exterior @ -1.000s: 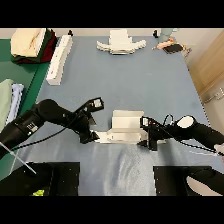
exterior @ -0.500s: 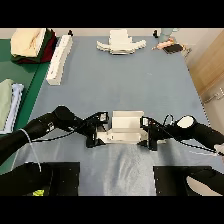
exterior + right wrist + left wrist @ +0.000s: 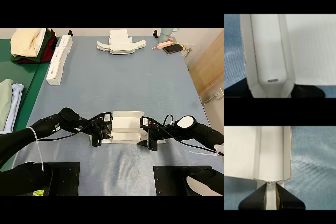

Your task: Fold the box.

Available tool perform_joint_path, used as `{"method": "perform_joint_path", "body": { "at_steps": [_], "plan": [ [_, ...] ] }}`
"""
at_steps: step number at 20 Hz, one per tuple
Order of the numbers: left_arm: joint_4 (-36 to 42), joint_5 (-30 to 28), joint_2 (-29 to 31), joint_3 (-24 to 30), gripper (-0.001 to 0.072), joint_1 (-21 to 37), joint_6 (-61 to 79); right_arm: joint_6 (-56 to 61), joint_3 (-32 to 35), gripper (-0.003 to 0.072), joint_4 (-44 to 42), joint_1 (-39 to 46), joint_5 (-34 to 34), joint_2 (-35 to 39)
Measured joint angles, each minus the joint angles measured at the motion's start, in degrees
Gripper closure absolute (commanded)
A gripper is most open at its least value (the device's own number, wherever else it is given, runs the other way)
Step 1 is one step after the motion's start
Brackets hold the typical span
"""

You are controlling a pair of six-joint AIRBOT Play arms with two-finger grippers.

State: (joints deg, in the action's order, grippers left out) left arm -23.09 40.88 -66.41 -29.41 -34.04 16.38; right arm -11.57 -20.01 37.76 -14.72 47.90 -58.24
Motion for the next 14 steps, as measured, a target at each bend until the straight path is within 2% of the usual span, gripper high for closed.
{"method": "perform_joint_path", "body": {
  "at_steps": [6, 7, 8, 9, 10, 14],
  "plan": [
    [5.99, -2.01, -0.90, 0.00, 0.0540, -2.47, 2.95, -0.04, 0.00, 0.0159, 0.02, 0.00, 0.02, 0.02],
    [6.86, -2.08, -1.14, 0.02, 0.0498, -2.84, 3.17, -0.07, 0.00, 0.0159, 0.02, 0.00, 0.02, 0.02],
    [7.37, -2.12, -1.38, 0.11, 0.0287, -3.13, 3.41, -0.11, 0.00, 0.0159, 0.04, 0.00, 0.02, 0.02],
    [7.91, -2.27, -1.49, 0.20, 0.0047, -3.30, 3.54, -0.24, 0.00, 0.0159, 0.09, 0.00, 0.02, 0.02],
    [8.33, -2.51, -1.60, 0.37, 0.0010, -3.48, 3.54, -0.24, 0.00, 0.0159, 0.11, 0.00, 0.02, 0.02],
    [8.85, -2.47, -1.79, 1.01, 0.0009, -3.76, 3.67, -0.17, 0.00, 0.0159, 0.11, 0.00, 0.02, 0.02]
  ]
}}
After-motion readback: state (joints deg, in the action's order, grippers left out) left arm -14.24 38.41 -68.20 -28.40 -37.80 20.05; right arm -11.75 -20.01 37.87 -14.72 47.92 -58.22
